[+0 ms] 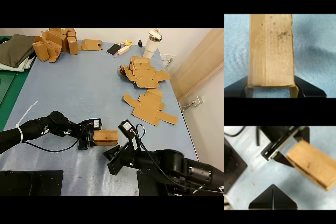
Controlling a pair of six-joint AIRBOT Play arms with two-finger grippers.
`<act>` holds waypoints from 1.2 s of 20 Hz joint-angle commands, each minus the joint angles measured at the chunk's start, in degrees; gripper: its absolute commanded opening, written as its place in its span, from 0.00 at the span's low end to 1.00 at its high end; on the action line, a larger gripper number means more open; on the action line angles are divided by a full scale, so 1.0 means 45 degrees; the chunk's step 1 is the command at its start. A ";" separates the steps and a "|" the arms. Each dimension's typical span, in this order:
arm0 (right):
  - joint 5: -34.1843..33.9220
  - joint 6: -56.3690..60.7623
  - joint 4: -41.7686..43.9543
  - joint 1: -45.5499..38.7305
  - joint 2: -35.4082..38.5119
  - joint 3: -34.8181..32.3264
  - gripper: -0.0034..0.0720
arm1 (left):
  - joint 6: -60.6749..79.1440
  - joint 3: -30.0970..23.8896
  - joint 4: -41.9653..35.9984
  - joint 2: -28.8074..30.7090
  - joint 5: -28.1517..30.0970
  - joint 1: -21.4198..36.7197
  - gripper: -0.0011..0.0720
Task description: Fold the box.
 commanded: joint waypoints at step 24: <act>0.6917 0.5576 0.0665 -0.2375 -0.2958 -0.2244 0.05 | 0.0000 0.0010 0.0005 0.0000 0.0000 0.0000 0.63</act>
